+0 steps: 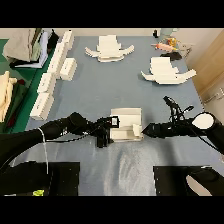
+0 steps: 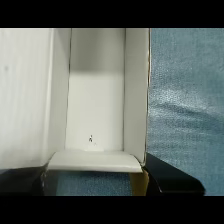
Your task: Fold the box.
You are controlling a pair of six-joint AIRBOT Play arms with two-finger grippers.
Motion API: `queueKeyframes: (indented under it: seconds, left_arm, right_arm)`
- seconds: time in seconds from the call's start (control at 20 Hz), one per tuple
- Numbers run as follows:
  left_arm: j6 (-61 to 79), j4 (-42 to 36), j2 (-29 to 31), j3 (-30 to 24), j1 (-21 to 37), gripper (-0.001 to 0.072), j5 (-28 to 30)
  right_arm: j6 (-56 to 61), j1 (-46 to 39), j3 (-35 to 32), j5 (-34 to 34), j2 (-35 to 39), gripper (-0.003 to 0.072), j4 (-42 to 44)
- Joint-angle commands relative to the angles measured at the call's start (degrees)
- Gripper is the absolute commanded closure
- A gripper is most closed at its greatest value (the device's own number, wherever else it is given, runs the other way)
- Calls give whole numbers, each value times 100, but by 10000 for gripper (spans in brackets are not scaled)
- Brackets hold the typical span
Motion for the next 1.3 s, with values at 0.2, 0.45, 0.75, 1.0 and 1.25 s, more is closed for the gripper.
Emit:
queueKeyframes:
  seconds: [0.2,0.45,0.75,1.0,1.25]
  left_arm:
    - [2,0,0,2,0,190,0]
    - [0,0,0,2,0,190,0]
    - [2,0,0,2,0,190,0]
    - [2,0,0,2,2,190,0]
    - [2,0,0,2,0,190,2]
  right_arm:
    - [-229,63,35,-68,-173,208,236]
    - [516,920,284,-601,-538,284,-448]
    - [3731,2594,1596,28,-1561,284,-3353]
    - [5040,3574,2767,1213,-2909,326,-4430]
    - [5672,3751,3064,1506,-3515,326,-4524]
